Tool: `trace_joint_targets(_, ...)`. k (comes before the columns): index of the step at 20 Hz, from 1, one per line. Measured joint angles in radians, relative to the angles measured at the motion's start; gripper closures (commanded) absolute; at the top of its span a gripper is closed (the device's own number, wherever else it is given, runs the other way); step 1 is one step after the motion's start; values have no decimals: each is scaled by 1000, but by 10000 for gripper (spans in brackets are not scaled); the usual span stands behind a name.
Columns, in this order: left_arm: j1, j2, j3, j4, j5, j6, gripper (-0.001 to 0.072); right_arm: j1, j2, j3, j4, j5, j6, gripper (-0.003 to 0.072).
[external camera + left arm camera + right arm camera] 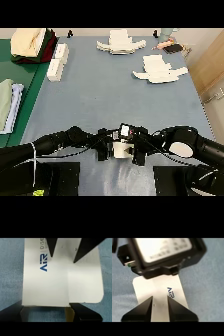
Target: Fold the box.
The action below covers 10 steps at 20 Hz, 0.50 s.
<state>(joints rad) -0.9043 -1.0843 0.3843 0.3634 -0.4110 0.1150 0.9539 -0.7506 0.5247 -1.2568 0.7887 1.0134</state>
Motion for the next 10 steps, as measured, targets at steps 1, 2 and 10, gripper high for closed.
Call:
trace_joint_targets(1, 0, 0, 0, 0, 0, 0, 120, 2, 14, 0, -15, -4, -19, 196)
trace_joint_targets(2, 0, 0, 0, 0, 0, 0, 120, 4, 23, 0, -29, -5, -35, 195)
trace_joint_targets(10, 0, 0, 0, 0, 0, 0, 120, 13, 36, 0, -32, 14, -144, 195)
